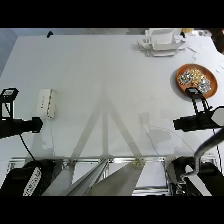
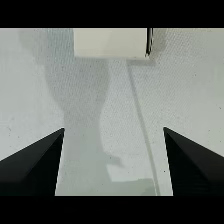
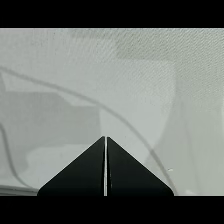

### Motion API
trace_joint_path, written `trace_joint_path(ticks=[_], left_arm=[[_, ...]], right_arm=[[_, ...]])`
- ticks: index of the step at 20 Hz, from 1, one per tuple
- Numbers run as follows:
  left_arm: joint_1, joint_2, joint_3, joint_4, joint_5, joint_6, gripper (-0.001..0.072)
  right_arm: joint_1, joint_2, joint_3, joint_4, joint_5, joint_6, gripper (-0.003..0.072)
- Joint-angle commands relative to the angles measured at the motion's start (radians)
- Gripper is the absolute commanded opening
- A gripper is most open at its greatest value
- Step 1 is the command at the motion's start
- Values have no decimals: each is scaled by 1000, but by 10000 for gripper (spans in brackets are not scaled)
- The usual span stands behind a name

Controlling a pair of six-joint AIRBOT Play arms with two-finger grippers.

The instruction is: Fold the box and place the chain.

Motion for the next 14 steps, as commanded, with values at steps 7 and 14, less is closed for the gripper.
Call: trace_joint_path(ticks=[7,14], left_arm=[[0,18,1,-50,-4,0,690],[0,18,1,-71,27,0,690]], right_arm=[[1,0,0,0,0,0,19],[1,0,0,0,0,0,19]])
